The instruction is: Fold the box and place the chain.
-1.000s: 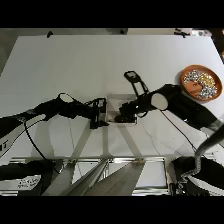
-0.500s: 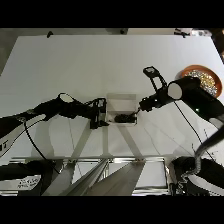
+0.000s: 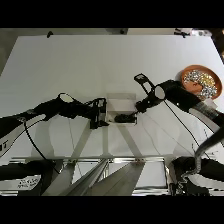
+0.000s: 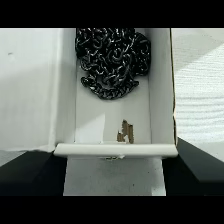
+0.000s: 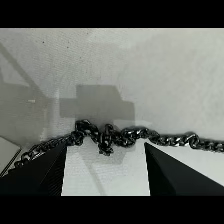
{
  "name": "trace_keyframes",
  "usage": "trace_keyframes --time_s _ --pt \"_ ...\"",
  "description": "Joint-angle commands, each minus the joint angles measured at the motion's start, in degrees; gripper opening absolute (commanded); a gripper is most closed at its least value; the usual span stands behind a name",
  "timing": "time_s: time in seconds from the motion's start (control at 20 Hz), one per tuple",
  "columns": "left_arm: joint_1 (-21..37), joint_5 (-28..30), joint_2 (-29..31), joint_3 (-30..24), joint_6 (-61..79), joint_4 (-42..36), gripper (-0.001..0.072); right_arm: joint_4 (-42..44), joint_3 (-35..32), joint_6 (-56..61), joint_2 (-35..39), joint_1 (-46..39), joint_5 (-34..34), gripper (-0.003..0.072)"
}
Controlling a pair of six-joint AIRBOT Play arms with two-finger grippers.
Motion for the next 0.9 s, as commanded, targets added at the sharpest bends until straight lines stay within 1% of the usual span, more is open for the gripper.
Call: trace_keyframes --time_s 0.0,0.05,0.1,0.15,0.2,0.25,0.35,0.4,0.45,0.5,0.55,0.6,0.65,0.7,0.75,0.8,0.85 --pt "0.00 0.00 0.00 0.02 0.02 0.00 0.0274 -0.13 -0.04 -0.50 -0.83 0.04 0.22 0.0453" --pt "0.00 0.00 0.00 0.02 0.02 0.00 0.0274 -0.13 -0.04 -0.09 -0.90 0.07 1.18 0.0438" --pt "0.00 0.00 0.00 0.02 0.02 0.00 0.0274 -0.02 -0.04 -0.11 -0.98 0.07 2.12 0.0397" --pt "0.00 0.00 0.00 0.02 0.02 0.00 0.0274 0.04 -0.04 -0.09 -1.09 0.07 2.80 0.0397" --pt "0.00 0.00 0.00 0.02 0.02 0.00 0.0274 0.09 -0.04 0.09 -1.31 0.07 3.15 0.0370" --pt "0.00 0.00 0.00 0.02 0.02 0.00 0.0274 0.44 -0.04 0.07 -1.51 0.07 3.15 0.0289" --pt "0.00 0.00 0.00 0.02 0.02 0.00 0.0274 1.42 -0.04 0.09 -1.97 0.07 3.10 0.0248" --pt "0.00 0.00 0.00 0.02 0.02 0.00 0.0274 1.60 -0.04 0.07 -2.05 0.07 3.08 0.0194" --pt "0.00 0.00 0.00 0.02 0.02 0.00 0.0274 1.57 -0.04 0.07 -2.05 0.07 2.69 0.0116" --pt "0.00 0.00 0.00 0.02 0.02 0.00 0.0274 1.57 -0.04 0.09 -2.05 0.07 2.19 0.0092" --pt "0.00 0.00 0.00 0.02 0.02 0.00 0.0274 1.60 -0.04 0.13 -2.05 0.07 1.40 0.0096" --pt "0.00 0.00 0.00 0.02 0.02 0.00 0.0274 1.57 -0.04 0.79 -2.05 0.04 0.76 0.0128" --pt "0.00 0.00 0.00 0.02 0.02 0.00 0.0274 1.55 -0.04 1.64 -2.05 0.04 0.07 0.0245" --pt "0.00 0.00 0.00 0.02 0.02 0.00 0.0274 1.55 -0.04 1.62 -2.05 0.04 -0.13 0.0284" --pt "0.00 0.00 0.00 0.02 0.02 0.00 0.0274 1.55 -0.04 1.62 -2.03 0.04 -0.13 0.0278" --pt "0.00 0.00 0.00 0.02 0.02 0.00 0.0274 1.55 -0.04 1.62 -2.05 0.04 -0.13 0.0247" --pt "0.00 0.00 0.00 0.02 0.02 0.00 0.0274 1.55 -0.04 1.64 -2.05 0.04 -0.17 0.0167"
